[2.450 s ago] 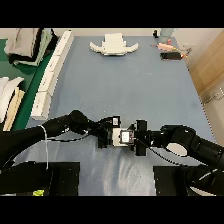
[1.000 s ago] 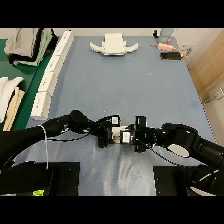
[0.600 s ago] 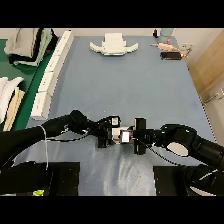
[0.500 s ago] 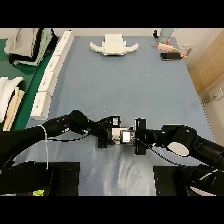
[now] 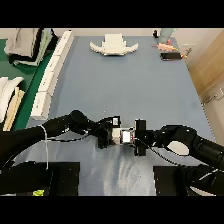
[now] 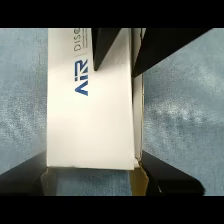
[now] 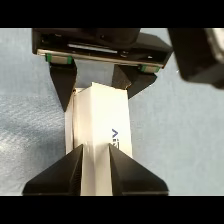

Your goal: Fold the box.

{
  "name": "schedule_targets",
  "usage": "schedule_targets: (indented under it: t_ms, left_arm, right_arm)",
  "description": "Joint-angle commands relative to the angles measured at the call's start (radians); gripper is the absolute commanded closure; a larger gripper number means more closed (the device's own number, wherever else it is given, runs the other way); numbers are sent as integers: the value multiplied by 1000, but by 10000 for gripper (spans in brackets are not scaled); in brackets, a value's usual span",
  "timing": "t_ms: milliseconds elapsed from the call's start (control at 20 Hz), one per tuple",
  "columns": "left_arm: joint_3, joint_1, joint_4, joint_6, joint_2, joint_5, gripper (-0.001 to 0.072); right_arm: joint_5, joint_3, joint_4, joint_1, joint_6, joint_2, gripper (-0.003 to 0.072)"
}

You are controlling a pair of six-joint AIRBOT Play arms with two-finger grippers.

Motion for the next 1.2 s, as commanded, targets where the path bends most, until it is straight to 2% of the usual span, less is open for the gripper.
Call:
schedule_targets:
  t_ms: [0, 100, 150, 200, 450, 500, 550, 650, 700, 950, 1150]
  left_arm:
    - [0, 0, -1, -3, 1, 3, 244]
    - [0, 0, -1, -3, 1, 3, 244]
    - [0, 0, -1, -3, 1, 3, 244]
    - [0, 0, -1, -3, 1, 3, 244]
    - [0, 0, -1, -3, 1, 4, 244]
    - [0, 0, -1, -3, 1, 3, 244]
    - [0, 0, -1, -3, 1, 3, 244]
    - [0, 0, -1, -3, 1, 3, 244]
    - [0, 0, -1, -3, 1, 4, 245]
    - [0, 0, -1, -3, 1, 3, 244]
    - [0, 0, -1, -3, 1, 3, 244]
  right_arm:
    - [43, -1, 38, 1, 0, 0, 439]
    - [43, -1, 38, 1, 0, 0, 432]
    - [42, -1, 38, 1, 0, 2, 308]
    - [41, -1, 38, 1, 0, 4, 264]
    - [14, -1, 41, 0, 36, 82, 265]
    - [9, -1, 42, 0, 75, 107, 289]
    - [8, -2, 44, 0, 140, 129, 388]
    - [2, -11, 78, 0, 270, 147, 635]
    - [-26, -26, 109, 0, 320, 148, 679]
    - [-369, -207, 361, 1, 383, 150, 678]
    - [-440, -261, 382, 1, 385, 149, 679]
